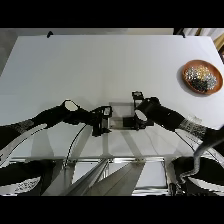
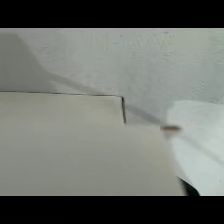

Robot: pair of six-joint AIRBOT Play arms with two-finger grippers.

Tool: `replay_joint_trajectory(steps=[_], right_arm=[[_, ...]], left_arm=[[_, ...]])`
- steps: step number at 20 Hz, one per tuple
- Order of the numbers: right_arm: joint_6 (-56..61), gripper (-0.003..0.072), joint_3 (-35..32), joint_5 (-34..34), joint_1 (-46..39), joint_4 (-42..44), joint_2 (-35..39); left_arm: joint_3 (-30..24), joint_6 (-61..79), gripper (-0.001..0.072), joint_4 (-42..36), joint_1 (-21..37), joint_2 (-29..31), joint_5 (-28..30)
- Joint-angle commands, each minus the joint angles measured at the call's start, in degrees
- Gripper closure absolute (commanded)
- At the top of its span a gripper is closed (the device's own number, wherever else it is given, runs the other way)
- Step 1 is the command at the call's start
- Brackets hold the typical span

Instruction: Fold the box and place the chain.

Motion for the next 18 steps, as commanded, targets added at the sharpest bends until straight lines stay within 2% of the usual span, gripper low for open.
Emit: replay_joint_trajectory(steps=[1, 2, 3, 4, 8, 9, 10, 11, 14, 15, 17, 18], right_arm=[[0.11, 0.0487, 0.07, 0.50, 0.02, -0.17, 0.02], [0.13, 0.0497, 0.07, 0.50, 0.02, -0.20, -0.09], [0.11, 0.0618, 0.07, 0.50, 0.02, -0.20, -0.26], [0.11, 0.0669, 0.07, 0.48, 0.02, -0.20, -0.35], [0.09, 0.0669, 0.07, 0.28, 0.02, -0.24, -0.35], [0.09, 0.0604, 0.07, 0.35, 0.02, -0.20, -0.33], [0.07, 0.0475, 0.07, 0.57, 0.04, -0.20, -0.20], [-0.17, 0.0410, 0.07, 1.46, 0.02, -0.26, 0.17], [-1.53, 0.0395, 0.07, 4.02, 0.02, -2.38, 2.97], [-2.49, 0.0338, 0.07, 5.27, 0.02, -3.54, 4.37], [-3.82, 0.0272, 0.07, 8.52, 0.00, -6.45, 7.65], [-4.79, 0.0272, 0.07, 10.95, 0.00, -8.02, 9.31]], left_arm=[[0.02, 0.00, 0.0455, -0.09, 0.02, 0.00, 0.09], [0.02, 0.00, 0.0455, -0.09, 0.02, 0.00, 0.09], [0.02, 0.00, 0.0455, -0.09, 0.02, 0.00, 0.09], [0.02, 0.00, 0.0455, -0.09, 0.02, 0.00, 0.09], [0.02, 0.00, 0.0455, -0.09, 0.02, 0.00, 0.09], [0.02, 0.00, 0.0455, -0.09, 0.02, 0.00, 0.09], [0.02, 0.00, 0.0455, -0.09, 0.02, 0.00, 0.07], [0.02, 0.00, 0.0455, -0.09, 0.02, 0.00, 0.09], [0.02, 0.00, 0.0455, -0.09, 0.02, 0.00, 0.09], [0.02, 0.00, 0.0455, -0.09, 0.02, 0.02, 0.09], [0.02, 0.00, 0.0455, -0.09, 0.02, 0.00, 0.09], [0.02, 0.00, 0.0455, -0.09, 0.02, 0.00, 0.07]])
